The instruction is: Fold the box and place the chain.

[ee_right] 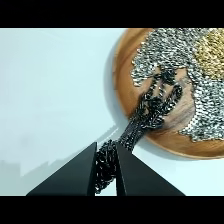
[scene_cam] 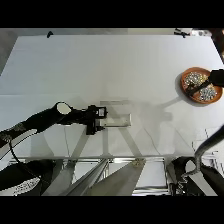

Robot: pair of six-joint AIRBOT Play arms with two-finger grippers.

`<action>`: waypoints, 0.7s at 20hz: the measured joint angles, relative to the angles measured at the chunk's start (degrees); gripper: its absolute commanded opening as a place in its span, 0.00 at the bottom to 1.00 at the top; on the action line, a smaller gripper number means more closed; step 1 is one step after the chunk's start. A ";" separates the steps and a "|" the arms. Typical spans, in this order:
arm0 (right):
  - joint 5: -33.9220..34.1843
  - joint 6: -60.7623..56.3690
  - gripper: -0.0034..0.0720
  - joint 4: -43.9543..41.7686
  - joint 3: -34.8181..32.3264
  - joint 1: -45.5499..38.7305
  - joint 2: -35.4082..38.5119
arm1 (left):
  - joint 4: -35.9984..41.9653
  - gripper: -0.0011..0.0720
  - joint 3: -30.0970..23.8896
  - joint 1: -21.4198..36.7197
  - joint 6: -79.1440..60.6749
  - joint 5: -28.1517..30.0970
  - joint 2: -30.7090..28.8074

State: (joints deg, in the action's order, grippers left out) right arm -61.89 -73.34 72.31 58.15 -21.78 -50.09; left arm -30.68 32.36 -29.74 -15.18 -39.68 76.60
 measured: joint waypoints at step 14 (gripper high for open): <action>-10.73 -3.76 0.06 -3.69 -1.31 23.80 8.04 | 0.00 0.39 0.00 0.00 0.00 0.00 0.00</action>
State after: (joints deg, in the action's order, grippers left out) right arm -72.62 -77.10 68.62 56.84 2.02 -42.04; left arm -30.68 32.36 -29.74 -15.18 -39.68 76.60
